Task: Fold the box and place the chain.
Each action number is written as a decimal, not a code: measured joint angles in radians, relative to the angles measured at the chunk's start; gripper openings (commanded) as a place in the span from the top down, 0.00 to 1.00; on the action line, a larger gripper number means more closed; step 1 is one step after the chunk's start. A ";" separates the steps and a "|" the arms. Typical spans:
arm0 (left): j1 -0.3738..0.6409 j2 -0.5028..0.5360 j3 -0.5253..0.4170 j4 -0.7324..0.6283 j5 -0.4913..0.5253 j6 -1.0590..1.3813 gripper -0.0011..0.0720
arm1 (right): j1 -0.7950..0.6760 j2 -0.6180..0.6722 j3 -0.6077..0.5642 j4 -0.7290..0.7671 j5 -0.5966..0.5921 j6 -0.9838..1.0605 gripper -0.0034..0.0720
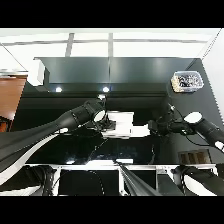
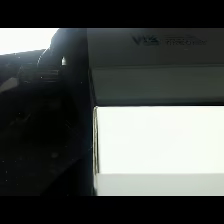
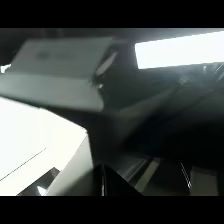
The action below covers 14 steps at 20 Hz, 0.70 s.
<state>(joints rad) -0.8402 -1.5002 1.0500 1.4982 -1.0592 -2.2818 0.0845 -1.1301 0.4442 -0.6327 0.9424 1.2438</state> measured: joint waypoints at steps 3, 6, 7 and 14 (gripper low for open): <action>0.000 0.000 0.000 0.000 0.000 0.000 0.94 | 0.034 -0.015 0.059 -0.020 0.059 -0.024 0.26; 0.000 0.000 0.000 0.000 0.000 0.000 0.94 | 0.047 -0.021 0.123 -0.040 0.134 -0.035 0.27; 0.000 0.000 0.000 0.000 0.000 0.000 0.94 | 0.050 -0.022 0.138 -0.040 0.147 -0.036 0.27; 0.000 0.000 0.000 0.000 -0.001 0.000 0.94 | 0.140 -0.024 0.184 -0.012 0.136 -0.035 0.34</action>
